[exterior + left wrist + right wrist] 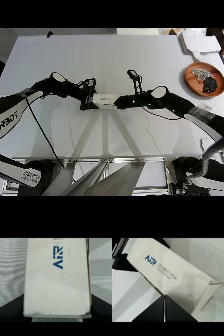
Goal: Fold the box and place the chain.
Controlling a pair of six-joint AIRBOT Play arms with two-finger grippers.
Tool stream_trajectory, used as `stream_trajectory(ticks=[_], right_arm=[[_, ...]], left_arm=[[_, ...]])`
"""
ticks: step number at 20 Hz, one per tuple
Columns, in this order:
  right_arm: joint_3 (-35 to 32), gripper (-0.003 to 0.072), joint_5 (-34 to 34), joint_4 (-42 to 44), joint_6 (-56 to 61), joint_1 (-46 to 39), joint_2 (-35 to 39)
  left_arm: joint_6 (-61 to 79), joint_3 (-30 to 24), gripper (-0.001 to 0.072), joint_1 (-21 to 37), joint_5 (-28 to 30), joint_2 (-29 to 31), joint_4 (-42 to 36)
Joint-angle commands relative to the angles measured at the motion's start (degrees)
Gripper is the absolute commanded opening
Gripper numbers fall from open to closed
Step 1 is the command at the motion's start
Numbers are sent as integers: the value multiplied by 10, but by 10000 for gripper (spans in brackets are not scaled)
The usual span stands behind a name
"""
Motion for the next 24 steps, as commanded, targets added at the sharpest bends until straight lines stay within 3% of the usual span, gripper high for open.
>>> stream_trajectory(ticks=[1, 6, 11, 15, 19, 22, 24], right_arm=[[3, 11, -24, 11, -7, 0, 44], [6, 12, -23, 10, -7, 15, 100], [6, 12, 106, -101, -6, 5, 205], [6, 12, 237, -267, 66, 5, 305], [6, 13, 336, -514, 219, 5, 349], [4, 13, 358, -692, 303, 5, 348], [4, 13, 348, -760, 354, -10, 348]], left_arm=[[2, 0, 316, 0, 0, 0, 0], [2, 0, 316, 0, 0, 0, 0], [2, 0, 316, 0, 0, 0, 0], [2, 0, 316, 0, 0, 0, 0], [2, 0, 316, 0, 0, 0, 0], [2, 0, 316, 0, 0, 0, 0], [2, 0, 316, 0, 0, 0, 0]])
